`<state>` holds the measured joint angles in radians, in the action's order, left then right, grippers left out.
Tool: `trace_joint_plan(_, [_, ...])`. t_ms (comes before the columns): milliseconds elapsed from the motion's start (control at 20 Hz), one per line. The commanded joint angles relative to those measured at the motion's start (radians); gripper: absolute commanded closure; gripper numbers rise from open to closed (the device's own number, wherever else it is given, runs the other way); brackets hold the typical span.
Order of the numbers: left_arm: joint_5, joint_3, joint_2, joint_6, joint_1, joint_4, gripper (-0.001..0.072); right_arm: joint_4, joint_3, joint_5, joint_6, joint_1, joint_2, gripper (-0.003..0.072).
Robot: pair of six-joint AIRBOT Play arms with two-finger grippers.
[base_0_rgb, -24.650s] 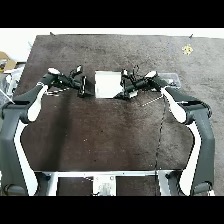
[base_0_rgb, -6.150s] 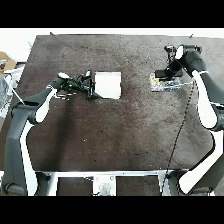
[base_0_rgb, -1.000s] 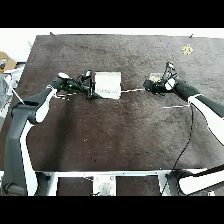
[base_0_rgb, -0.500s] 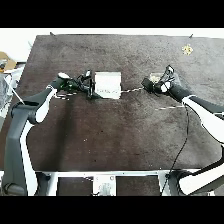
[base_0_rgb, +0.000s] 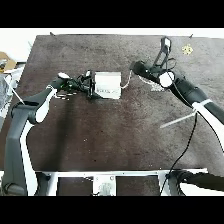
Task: Fold the box and place the chain.
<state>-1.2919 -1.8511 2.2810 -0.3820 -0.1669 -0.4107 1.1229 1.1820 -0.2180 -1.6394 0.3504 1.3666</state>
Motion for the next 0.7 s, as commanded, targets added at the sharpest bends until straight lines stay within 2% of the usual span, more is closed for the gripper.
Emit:
trace_joint_plan(0, [0.0,0.0,0.0,0.0,0.0,0.0,0.058,0.042,0.06,0.071,0.025,0.119,-0.073,0.0687])
trace_joint_plan(200, [0.0,0.0,0.0,0.0,0.0,0.0,0.058,0.097,0.112,0.183,0.024,0.232,-0.062,0.0687])
trace_joint_plan(400, [0.0,0.0,0.0,0.0,0.0,0.0,0.058,0.08,0.071,0.118,0.014,0.245,0.0,0.0687])
trace_joint_plan(650, [0.0,0.0,0.0,0.0,0.0,0.0,0.058,0.078,-0.042,0.104,-0.089,0.245,0.163,0.0686])
